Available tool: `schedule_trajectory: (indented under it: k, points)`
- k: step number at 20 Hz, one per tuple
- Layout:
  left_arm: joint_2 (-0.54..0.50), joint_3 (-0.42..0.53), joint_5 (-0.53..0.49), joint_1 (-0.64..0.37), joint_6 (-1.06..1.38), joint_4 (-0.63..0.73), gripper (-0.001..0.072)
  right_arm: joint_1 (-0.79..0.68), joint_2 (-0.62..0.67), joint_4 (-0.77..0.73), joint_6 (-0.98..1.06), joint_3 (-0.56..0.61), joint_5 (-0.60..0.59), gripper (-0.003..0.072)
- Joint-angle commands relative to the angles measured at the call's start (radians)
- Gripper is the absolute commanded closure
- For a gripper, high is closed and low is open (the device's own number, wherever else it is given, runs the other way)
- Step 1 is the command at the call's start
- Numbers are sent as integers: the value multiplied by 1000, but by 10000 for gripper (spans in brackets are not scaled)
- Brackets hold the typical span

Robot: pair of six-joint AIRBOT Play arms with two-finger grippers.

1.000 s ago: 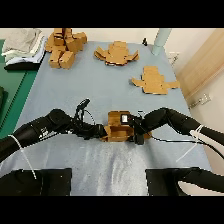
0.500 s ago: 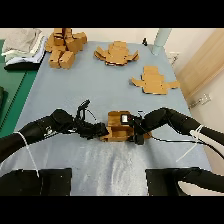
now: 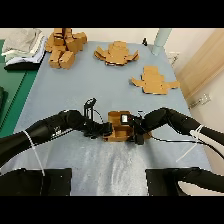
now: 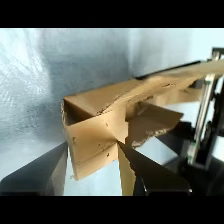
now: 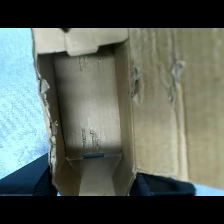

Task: Fold the box.

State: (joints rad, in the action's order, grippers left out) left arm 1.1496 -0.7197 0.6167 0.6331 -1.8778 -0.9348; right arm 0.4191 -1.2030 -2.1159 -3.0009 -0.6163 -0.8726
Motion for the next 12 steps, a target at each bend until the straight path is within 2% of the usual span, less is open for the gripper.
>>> schedule_trajectory:
  k: [1,4,12]
  points:
    - [21,-88,74,60,-297,-275,231,1,-1,0,0,0,0,182]
    - [95,-153,164,92,-343,-298,230,1,-1,0,0,0,0,182]
    - [240,-334,323,182,-537,-507,230,1,-1,0,0,0,0,183]
